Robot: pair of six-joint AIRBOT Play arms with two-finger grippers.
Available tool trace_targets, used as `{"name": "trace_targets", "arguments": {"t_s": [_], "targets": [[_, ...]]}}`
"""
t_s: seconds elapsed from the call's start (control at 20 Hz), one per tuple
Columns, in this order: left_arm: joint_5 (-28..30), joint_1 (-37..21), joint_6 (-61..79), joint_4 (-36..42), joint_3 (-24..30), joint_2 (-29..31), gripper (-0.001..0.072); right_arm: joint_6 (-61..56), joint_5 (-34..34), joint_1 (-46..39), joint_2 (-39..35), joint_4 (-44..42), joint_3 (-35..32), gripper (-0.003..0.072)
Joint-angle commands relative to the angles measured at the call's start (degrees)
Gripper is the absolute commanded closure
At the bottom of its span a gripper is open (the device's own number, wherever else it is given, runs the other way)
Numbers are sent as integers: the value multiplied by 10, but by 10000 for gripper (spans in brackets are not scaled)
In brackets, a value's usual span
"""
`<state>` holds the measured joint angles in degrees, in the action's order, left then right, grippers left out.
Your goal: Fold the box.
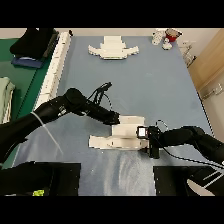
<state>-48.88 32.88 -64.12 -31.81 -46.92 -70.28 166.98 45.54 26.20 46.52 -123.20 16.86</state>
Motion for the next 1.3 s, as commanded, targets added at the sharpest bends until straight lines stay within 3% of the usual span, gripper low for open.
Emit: {"name": "trace_targets", "arguments": {"t_s": [0.0, 0.2, 0.45, 0.6, 0.8, 1.05, 1.25], "targets": [[-22, -10, 2, 14, -9, -65, 697, 0, 0, 0, 0, 0, 0, 187], [-25, 12, 5, 19, -9, -110, 697, 0, 0, 0, 0, 0, 0, 187], [-31, 10, 38, 20, -16, -107, 697, 0, 0, 0, 0, 0, 0, 187], [-54, -14, 49, 17, -33, -80, 697, 0, 0, 0, 0, 0, 0, 187], [-75, -38, 59, -42, -42, 7, 698, 0, 0, 0, 0, 0, 0, 187], [-110, 45, 103, -163, -41, 116, 698, 0, 0, 0, 0, 0, 0, 187], [-101, 152, 103, -256, -28, 143, 698, 0, 0, 0, 0, 0, 0, 187]]}}
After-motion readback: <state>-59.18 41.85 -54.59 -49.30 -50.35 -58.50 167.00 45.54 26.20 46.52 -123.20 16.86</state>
